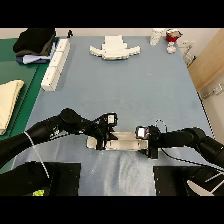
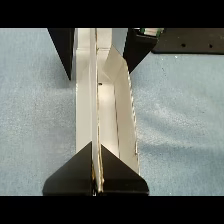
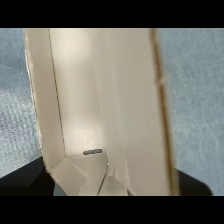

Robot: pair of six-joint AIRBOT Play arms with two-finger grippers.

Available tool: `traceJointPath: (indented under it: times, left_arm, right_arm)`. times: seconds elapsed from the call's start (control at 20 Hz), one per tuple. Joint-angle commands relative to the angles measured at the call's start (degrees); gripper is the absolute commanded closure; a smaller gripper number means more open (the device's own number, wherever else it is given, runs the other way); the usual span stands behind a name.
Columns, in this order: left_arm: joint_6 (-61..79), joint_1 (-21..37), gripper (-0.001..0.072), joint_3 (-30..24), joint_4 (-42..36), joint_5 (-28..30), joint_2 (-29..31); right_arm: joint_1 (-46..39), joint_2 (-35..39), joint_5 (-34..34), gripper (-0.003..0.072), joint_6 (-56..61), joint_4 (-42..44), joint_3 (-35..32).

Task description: Fold the box.

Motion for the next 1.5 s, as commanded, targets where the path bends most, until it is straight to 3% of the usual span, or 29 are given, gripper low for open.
traceJointPath:
  times: [0.0, 0.7, 0.8, 1.1, 1.15, 1.3, 1.45]
  left_arm:
    - [0.0, 0.0, 0.0694, 0.0, 0.0, 0.0, 0.0]
    - [0.0, 0.0, 0.0694, 0.0, 0.0, 0.0, 0.0]
    - [0.0, 0.0, 0.0694, 0.0, 0.0, 0.0, 0.0]
    - [0.0, 0.0, 0.0693, 0.0, 0.0, 0.0, 0.0]
    - [0.0, 0.0, 0.0693, 0.0, 0.0, 0.0, 0.0]
    - [0.0, 0.0, 0.0694, 0.0, 0.0, 0.0, 0.0]
    - [0.0, 0.0, 0.0693, 0.0, 0.0, 0.0, 0.0]
  right_arm:
    - [0.0, 0.0, 0.3, -0.0025, -1.4, 1.6, -0.2]
    - [0.0, -2.5, -0.5, 0.0, -2.9, 1.7, -0.3]
    - [0.0, -2.5, -0.2, 0.0043, -2.9, 1.8, -0.5]
    - [0.0, -3.2, 1.6, 0.0056, -4.3, 1.8, -1.0]
    - [0.0, -3.5, 1.6, 0.0106, -4.4, 2.0, -1.0]
    - [0.0, -3.3, 1.4, 0.0165, -4.3, 2.5, -1.0]
    - [0.0, -3.1, 1.4, 0.0178, -4.3, 2.7, -1.0]
